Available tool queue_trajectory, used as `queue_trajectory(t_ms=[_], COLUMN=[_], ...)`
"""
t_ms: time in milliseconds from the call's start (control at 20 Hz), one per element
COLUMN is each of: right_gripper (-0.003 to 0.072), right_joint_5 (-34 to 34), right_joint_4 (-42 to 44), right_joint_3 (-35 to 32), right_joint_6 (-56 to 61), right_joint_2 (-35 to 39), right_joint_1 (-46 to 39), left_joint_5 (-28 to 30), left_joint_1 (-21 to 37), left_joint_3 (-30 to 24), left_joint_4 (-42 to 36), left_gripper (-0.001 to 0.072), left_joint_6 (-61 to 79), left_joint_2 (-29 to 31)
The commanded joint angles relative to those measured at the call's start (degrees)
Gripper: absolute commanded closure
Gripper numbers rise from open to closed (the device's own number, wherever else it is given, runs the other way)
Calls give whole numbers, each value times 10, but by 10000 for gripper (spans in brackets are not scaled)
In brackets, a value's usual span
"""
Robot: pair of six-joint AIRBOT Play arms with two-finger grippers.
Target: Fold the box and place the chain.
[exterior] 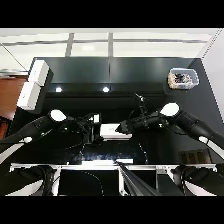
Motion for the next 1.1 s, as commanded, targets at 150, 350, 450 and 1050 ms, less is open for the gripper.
queue_trajectory(t_ms=[150, 350, 450, 1050], right_gripper=[643, 643, 643, 643], right_joint_5=[-31, -50, -56, 1], right_joint_4=[-63, -71, -72, -80], right_joint_3=[0, 0, 0, 2], right_joint_6=[49, 51, 51, 40], right_joint_2=[-16, -29, -29, 81], right_joint_1=[14, 40, 47, -57], left_joint_5=[0, 0, 0, 0], left_joint_1=[0, 0, 0, 0], left_joint_3=[0, 0, 0, 0], left_joint_4=[0, 0, 0, 0], left_gripper=[313, 313, 313, 313], left_joint_6=[0, 0, 0, 0], left_joint_2=[0, 0, 0, 0])
